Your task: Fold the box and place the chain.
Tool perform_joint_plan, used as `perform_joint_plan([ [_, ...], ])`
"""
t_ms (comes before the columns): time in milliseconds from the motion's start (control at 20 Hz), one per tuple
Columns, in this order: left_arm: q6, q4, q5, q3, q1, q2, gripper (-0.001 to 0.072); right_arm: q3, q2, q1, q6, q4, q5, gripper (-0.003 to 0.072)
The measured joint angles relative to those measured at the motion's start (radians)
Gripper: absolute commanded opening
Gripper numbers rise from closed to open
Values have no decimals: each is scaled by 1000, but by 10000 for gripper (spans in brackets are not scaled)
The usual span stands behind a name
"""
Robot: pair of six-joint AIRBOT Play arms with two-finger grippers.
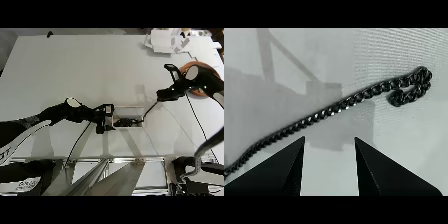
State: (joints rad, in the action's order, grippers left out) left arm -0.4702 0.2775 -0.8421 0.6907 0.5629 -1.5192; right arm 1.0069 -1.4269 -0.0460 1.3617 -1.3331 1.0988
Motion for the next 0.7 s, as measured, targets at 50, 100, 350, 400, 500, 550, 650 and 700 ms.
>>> perform_joint_plan([
  [50, 0, 0, 0, 0, 0, 0, 73, 0, -11, -9, 0, -2, -9, 303],
  [100, 0, 0, 0, 0, 0, 0, 73, 0, -23, -19, 1, -6, -18, 288],
  [350, 0, 0, 0, 0, 0, 0, 73, 0, -72, -63, 47, -75, -35, 188],
  [400, 0, 0, 0, 0, 0, 0, 73, 0, -77, -67, 53, -84, -35, 178],
  [500, 0, 0, 0, 0, 0, 0, 73, 0, -82, -72, 61, -95, -33, 164],
  [550, 0, 0, 0, 0, 0, 0, 73, 0, -84, -74, 64, -100, -32, 128],
  [650, 0, 0, 0, 0, 0, 0, 73, 0, -85, -76, 70, -98, -27, 18],
  [700, 0, 0, 0, 0, 0, 0, 73, 0, -86, -77, 71, -100, -24, 18],
])
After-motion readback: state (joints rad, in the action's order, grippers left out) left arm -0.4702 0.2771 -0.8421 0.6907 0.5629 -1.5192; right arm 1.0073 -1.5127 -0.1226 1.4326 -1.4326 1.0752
